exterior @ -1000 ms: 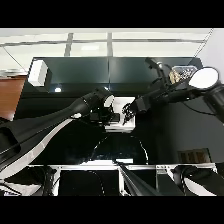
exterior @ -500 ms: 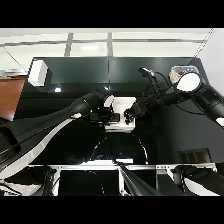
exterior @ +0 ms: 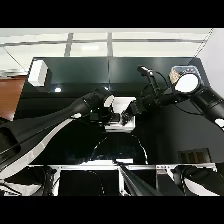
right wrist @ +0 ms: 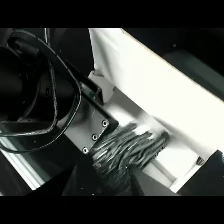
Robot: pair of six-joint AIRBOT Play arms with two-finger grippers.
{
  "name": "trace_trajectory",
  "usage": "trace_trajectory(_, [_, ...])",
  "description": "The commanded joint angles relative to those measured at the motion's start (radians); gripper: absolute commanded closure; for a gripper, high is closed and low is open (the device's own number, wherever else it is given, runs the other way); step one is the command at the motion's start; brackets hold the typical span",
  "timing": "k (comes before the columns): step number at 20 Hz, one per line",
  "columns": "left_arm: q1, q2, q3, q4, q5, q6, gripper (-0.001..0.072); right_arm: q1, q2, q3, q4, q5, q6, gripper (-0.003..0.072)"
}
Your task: Fold the box and place the chain.
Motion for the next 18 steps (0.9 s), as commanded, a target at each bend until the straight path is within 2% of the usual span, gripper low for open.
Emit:
trace_trajectory(1, [0.0, 0.0, 0.0, 0.0, 0.0, 0.0, 0.0681, -0.002, 0.0, 0.001, -0.053, -0.001, 0.029, 0.0278])
trace_trajectory(3, [0.0, 0.0, 0.0, 0.0, 0.0, 0.0, 0.0681, -0.06, 0.015, 0.001, -0.097, 0.099, 0.03, 0.028])
trace_trajectory(5, [0.0, 0.0, 0.0, 0.001, 0.001, 0.0, 0.0682, -0.148, 0.055, -0.003, -0.23, 0.214, 0.042, 0.0281])
trace_trajectory(6, [0.0, 0.0, 0.0, 0.0, 0.001, 0.0, 0.0681, -0.196, 0.085, -0.018, -0.335, 0.239, 0.065, 0.028])
trace_trajectory(8, [0.0, -0.001, 0.0, 0.0, -0.001, 0.0, 0.0681, -0.287, 0.15, -0.091, -0.468, 0.198, 0.098, 0.0281])
trace_trajectory(9, [0.0, -0.001, 0.0, 0.0, -0.004, 0.0, 0.0681, -0.329, 0.174, -0.137, -0.437, 0.154, 0.104, 0.0281])
trace_trajectory(12, [0.0, -0.002, 0.0, 0.0, 0.007, 0.0, 0.0682, -0.399, 0.209, -0.262, -0.14, -0.002, -0.026, 0.0281])
trace_trajectory(13, [0.0, -0.002, 0.0, 0.001, 0.005, 0.001, 0.0681, -0.397, 0.208, -0.286, -0.087, -0.049, -0.049, 0.0281])
trace_trajectory(15, [0.0, -0.002, 0.0, 0.013, 0.0, 0.015, 0.0681, -0.391, 0.208, -0.308, -0.035, -0.105, -0.064, 0.0281])
trace_trajectory(18, [0.005, -0.001, 0.007, 0.006, 0.014, 0.003, 0.0681, -0.382, 0.208, -0.308, -0.045, -0.096, -0.084, 0.0281])
